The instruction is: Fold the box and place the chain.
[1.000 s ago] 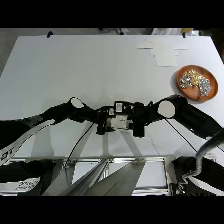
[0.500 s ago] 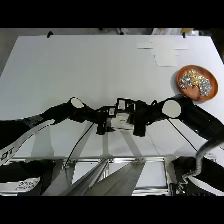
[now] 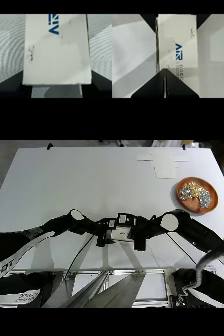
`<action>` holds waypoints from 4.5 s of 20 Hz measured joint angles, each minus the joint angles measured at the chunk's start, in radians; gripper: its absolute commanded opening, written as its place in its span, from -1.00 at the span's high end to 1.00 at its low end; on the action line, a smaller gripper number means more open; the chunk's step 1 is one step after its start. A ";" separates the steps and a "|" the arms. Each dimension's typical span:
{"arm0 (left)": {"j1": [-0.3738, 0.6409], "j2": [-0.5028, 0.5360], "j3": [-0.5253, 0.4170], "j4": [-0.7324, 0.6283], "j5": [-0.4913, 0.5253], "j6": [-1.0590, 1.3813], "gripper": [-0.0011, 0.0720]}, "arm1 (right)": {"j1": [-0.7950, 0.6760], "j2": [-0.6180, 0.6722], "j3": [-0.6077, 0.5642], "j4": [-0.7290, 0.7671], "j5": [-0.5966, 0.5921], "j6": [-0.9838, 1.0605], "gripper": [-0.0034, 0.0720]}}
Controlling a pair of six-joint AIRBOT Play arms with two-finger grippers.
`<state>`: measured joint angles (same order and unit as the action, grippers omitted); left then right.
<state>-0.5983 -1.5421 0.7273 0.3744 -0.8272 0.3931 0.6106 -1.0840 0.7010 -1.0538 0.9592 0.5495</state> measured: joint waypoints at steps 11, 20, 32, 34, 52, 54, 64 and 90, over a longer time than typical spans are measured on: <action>0.000 0.000 0.000 0.001 0.000 0.001 -0.01 | 0.000 -0.021 -0.057 0.010 -0.056 -0.001 0.87; 0.000 0.000 0.000 -0.002 0.000 -0.003 -0.01 | -0.187 0.281 -0.059 -0.100 0.035 0.211 0.87; 0.000 0.000 0.000 -0.001 0.000 0.000 -0.01 | -0.755 0.403 -0.189 -0.513 0.467 0.801 0.87; 0.000 0.000 0.000 -0.001 0.000 0.000 -0.01 | -0.774 0.404 -0.193 -0.522 0.487 0.819 0.87; -0.002 0.000 0.000 -0.002 0.000 0.000 -0.02 | -0.795 0.404 -0.198 -0.536 0.519 0.845 0.87; -0.005 0.000 0.000 -0.008 0.001 0.002 -0.02 | -0.795 0.404 -0.198 -0.536 0.519 0.845 0.87; -0.007 0.000 -0.001 -0.023 0.001 0.001 0.04 | -0.795 0.404 -0.198 -0.536 0.519 0.845 0.87; 0.999 0.345 -0.007 0.570 -0.024 -0.937 -0.04 | -0.795 0.404 -0.198 -0.536 0.518 0.845 0.87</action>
<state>0.4004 -1.1973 0.7200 0.9440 -0.8516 -0.5438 -0.1844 -0.6800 0.5030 -1.5898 1.4776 1.3941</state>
